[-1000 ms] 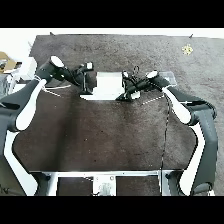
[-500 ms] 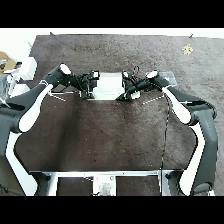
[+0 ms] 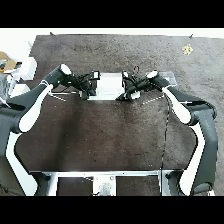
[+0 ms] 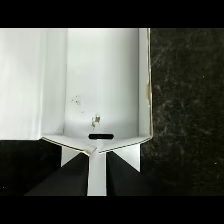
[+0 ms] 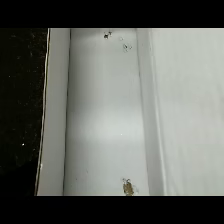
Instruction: Fold the box and place the chain.
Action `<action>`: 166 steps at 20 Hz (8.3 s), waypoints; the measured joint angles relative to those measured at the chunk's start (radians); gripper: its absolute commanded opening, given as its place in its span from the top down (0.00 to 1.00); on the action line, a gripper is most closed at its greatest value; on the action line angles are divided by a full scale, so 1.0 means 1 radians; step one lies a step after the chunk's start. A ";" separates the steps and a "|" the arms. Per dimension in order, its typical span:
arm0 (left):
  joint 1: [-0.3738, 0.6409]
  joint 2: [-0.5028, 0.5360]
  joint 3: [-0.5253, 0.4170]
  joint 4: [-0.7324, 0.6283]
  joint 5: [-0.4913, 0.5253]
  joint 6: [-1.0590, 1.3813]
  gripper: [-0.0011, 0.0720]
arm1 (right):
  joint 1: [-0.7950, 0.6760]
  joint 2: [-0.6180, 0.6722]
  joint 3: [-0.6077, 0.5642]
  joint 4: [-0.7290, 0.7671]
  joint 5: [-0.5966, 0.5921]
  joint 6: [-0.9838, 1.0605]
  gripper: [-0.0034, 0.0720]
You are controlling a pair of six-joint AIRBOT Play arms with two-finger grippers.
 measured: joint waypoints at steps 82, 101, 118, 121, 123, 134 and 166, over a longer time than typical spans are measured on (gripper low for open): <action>0.160 0.028 -0.111 -0.381 -0.164 -1.057 0.53 | 0.000 0.000 0.000 0.000 0.000 0.000 0.45; -0.066 0.024 0.138 0.161 -0.117 -1.625 0.66 | 0.000 0.000 0.000 0.000 0.000 0.000 0.45; -0.228 -0.095 0.346 0.618 -0.196 -1.970 0.65 | 0.000 0.000 0.000 0.000 0.000 0.000 0.45; -0.264 -0.116 0.380 0.711 -0.219 -2.029 0.65 | 0.000 0.000 0.000 0.000 0.000 0.000 0.45; -0.275 -0.127 0.390 0.748 -0.226 -2.058 0.65 | 0.000 0.000 0.000 0.000 0.000 0.000 0.45; -0.297 -0.157 0.400 0.801 -0.236 -2.125 0.97 | 0.000 0.000 0.000 0.002 0.000 0.005 0.45; -0.296 -0.099 0.317 0.782 -0.175 -2.151 0.55 | 0.000 0.000 0.000 0.000 0.000 0.000 0.45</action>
